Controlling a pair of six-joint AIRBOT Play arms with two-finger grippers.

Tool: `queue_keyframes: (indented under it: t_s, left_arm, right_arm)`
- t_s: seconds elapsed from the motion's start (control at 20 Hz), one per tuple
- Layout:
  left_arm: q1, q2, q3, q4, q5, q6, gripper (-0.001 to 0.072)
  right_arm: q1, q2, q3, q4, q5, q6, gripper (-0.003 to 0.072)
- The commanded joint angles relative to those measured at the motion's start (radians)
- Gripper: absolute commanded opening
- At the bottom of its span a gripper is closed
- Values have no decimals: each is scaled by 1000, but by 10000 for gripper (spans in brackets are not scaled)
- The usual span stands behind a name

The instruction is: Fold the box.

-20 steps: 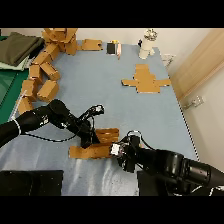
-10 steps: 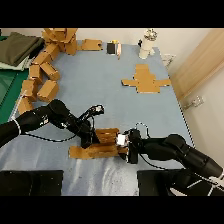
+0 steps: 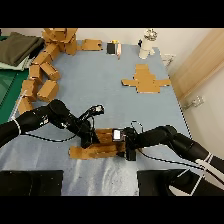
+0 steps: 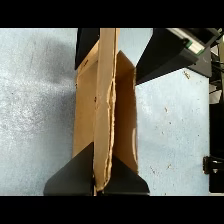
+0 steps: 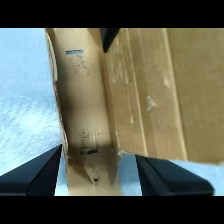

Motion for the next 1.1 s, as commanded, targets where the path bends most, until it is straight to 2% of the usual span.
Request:
queue_keyframes:
  t_s: [0.0,0.35,1.05]
  left_arm:
    - [1,0,0,1,1,0,11]
    - [1,0,0,0,1,0,11]
    - [1,0,0,0,1,0,11]
  right_arm:
    - [-9,-32,7,10,-27,-27,715]
    - [-8,-21,7,-4,-44,-14,715]
    - [-8,-98,7,51,-24,-85,711]
